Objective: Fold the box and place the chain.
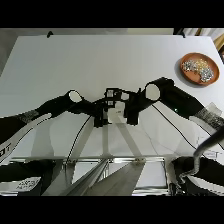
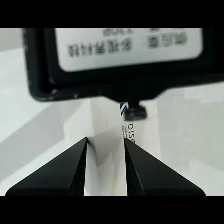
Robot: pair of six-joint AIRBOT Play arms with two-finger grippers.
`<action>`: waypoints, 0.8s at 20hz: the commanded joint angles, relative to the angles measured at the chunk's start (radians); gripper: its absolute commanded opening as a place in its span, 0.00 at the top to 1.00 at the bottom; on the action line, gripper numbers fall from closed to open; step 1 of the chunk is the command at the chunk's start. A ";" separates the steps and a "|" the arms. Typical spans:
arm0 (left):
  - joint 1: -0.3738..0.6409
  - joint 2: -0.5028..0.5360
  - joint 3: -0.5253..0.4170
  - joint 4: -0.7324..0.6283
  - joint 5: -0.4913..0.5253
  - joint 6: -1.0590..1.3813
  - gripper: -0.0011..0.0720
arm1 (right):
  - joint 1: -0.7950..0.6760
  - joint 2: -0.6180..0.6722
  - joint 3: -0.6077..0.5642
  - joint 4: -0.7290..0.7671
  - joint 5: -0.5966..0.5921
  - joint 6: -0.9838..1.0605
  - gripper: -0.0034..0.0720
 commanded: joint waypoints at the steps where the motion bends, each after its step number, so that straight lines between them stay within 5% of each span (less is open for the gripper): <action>1: 0.000 0.001 0.000 0.001 0.000 0.001 0.97 | 0.000 0.001 0.000 0.000 -0.017 0.003 0.66; 16: 0.000 0.001 0.000 0.001 0.000 0.001 0.97 | 0.000 0.027 -0.026 -0.045 -0.124 0.003 0.66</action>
